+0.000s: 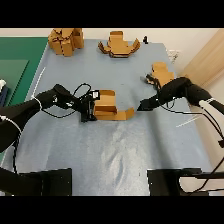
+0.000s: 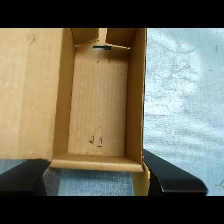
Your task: Fold the box.
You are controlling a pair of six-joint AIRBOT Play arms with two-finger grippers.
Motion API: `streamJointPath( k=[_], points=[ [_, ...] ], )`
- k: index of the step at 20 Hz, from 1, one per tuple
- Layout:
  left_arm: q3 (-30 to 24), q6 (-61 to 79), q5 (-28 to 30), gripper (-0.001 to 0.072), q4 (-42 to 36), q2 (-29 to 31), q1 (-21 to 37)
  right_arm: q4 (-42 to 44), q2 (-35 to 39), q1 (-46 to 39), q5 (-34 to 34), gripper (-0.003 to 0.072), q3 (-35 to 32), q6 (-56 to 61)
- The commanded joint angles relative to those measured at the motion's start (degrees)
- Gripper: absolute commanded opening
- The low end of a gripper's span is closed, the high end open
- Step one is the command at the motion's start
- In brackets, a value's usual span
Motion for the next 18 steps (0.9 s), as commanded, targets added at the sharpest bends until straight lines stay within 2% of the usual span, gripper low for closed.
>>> streamJointPath(
  k=[1,4,7,11,14,16,18],
  points=[
    [0.0,0.0,0.0,0.0039,0.0,0.0,0.0,5.9,-5.9,3.3,2.9,0.0005,-1.2,1.4],
    [0.0,0.0,0.0,0.0039,0.0,0.0,0.0,12.9,-9.7,7.0,3.6,0.0005,-0.1,-1.4],
    [0.0,0.0,0.0,0.0038,0.0,0.0,0.0,17.8,-8.2,8.3,3.5,0.0005,-0.1,-3.9],
    [0.0,0.0,0.0,0.0039,0.0,0.0,0.0,19.6,-4.4,8.3,3.1,0.0006,-0.1,-4.9],
    [0.0,0.0,-0.2,0.0039,0.0,0.0,0.0,21.9,-5.2,8.8,1.9,0.0008,-0.1,-4.9],
    [0.0,0.0,-0.2,0.0039,0.0,0.0,0.0,24.7,-5.8,8.9,1.2,0.0067,-0.1,-4.9],
    [0.0,0.0,-0.2,0.0038,0.0,0.0,0.0,25.7,-5.8,8.9,0.3,0.0067,-0.1,-5.0]
  ],
)
